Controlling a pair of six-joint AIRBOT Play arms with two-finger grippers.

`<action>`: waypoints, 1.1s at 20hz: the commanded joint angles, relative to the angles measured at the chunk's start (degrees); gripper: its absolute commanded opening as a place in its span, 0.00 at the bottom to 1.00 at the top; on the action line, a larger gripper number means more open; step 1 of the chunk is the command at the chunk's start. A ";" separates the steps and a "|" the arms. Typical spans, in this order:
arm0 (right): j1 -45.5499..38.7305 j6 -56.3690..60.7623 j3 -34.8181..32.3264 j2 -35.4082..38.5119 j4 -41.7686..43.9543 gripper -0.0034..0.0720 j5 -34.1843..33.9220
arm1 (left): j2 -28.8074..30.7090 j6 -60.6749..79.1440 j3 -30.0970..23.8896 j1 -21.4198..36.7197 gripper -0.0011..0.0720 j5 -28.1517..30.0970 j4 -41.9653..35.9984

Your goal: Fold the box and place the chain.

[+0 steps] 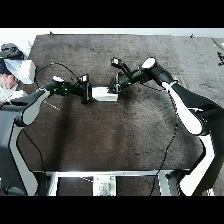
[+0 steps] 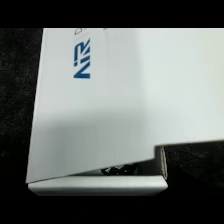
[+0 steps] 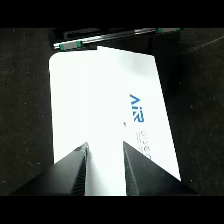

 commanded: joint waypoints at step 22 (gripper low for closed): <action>0.20 -17.57 -11.02 2.27 8.74 0.74 -8.41 | -0.02 0.02 0.04 0.00 0.43 0.00 0.00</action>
